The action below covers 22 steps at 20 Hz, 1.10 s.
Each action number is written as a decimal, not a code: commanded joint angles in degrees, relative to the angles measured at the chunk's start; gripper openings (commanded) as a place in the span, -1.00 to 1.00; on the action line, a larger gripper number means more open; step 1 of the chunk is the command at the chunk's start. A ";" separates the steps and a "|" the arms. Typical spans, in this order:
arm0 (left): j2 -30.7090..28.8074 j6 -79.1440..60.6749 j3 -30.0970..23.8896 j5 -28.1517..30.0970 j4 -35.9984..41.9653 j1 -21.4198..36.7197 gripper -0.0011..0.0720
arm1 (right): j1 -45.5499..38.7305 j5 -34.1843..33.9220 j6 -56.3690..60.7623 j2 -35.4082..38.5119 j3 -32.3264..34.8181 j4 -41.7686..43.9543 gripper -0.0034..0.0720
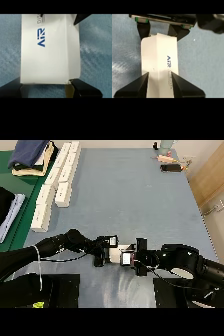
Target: Fold the box.
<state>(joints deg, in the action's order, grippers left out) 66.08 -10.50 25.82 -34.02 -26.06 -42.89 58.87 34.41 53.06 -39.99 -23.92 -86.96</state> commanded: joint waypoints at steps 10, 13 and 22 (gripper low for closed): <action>0.00 -0.13 0.00 -0.02 -0.07 0.04 0.45 | 0.07 -3.43 -0.22 2.27 -0.42 -2.29 0.27; 0.00 -0.13 0.00 -0.02 -0.07 0.04 0.45 | 0.02 -3.45 -0.20 2.49 -0.42 -4.15 0.27; 0.00 -0.13 0.02 0.00 -0.07 0.04 0.45 | 0.07 -3.52 -0.17 -1.55 -0.42 -5.57 0.03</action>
